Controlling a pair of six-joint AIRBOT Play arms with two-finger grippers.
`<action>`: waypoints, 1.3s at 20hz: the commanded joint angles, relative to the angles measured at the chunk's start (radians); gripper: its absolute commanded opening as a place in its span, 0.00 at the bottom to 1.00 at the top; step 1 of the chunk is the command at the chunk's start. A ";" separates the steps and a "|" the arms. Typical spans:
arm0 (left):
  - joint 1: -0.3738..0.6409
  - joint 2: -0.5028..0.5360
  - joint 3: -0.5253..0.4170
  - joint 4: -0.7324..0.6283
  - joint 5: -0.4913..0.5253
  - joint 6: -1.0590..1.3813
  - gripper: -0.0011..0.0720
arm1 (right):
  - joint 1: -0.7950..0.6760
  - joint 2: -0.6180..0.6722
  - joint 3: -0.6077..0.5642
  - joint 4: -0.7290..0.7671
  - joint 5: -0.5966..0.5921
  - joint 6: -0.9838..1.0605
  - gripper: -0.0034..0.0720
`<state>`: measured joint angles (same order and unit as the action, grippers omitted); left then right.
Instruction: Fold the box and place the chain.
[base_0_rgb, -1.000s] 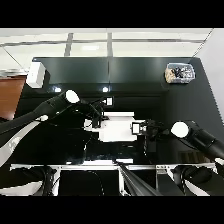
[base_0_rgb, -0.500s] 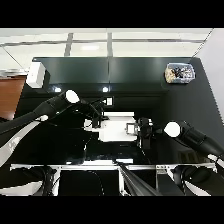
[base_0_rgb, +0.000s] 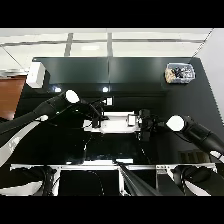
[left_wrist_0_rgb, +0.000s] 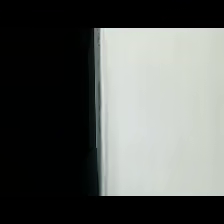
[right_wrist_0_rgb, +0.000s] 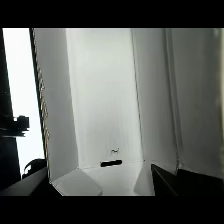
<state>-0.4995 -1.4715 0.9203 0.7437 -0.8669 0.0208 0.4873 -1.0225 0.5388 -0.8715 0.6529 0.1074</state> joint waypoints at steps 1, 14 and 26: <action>-0.001 0.000 0.000 0.000 -0.001 0.000 0.05 | -0.003 0.002 0.008 0.001 -0.047 0.000 0.97; -0.001 0.000 0.000 0.000 -0.006 -0.001 0.05 | -0.066 0.002 0.013 0.062 -0.063 -0.005 0.97; -0.001 0.000 0.000 0.000 -0.005 -0.001 0.05 | -0.071 -0.163 0.011 0.431 0.043 -0.348 0.97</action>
